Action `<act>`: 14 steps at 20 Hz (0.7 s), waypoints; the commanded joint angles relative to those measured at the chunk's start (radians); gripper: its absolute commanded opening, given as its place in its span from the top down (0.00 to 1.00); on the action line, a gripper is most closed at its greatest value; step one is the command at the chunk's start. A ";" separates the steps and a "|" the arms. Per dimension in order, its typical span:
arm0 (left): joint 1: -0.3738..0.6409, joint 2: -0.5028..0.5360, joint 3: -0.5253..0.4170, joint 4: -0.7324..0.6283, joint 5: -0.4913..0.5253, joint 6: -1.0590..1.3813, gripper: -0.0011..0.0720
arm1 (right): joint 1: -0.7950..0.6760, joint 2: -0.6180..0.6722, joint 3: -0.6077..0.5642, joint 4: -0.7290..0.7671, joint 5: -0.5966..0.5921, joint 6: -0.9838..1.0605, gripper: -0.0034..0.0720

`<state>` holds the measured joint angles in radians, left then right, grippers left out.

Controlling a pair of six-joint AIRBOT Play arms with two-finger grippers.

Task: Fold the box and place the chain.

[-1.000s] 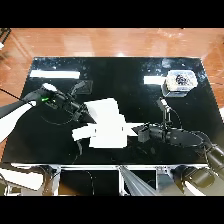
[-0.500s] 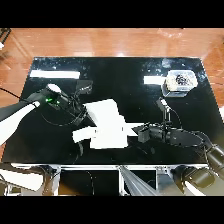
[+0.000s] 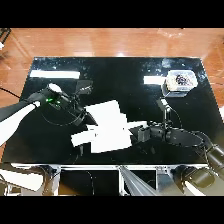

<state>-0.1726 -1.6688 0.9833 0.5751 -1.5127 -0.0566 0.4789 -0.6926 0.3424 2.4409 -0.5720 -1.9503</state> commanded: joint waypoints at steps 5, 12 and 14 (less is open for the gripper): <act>-0.029 0.155 0.017 0.143 0.156 0.002 0.96 | -0.311 0.069 0.206 -0.291 -0.394 0.020 0.03; -0.224 0.616 -0.305 0.250 0.682 0.039 0.96 | -0.489 0.072 0.314 -0.445 -0.622 -0.107 0.03; -0.262 0.669 -0.414 0.236 0.850 0.053 0.95 | -0.463 0.072 0.309 -0.398 -0.570 -0.216 0.03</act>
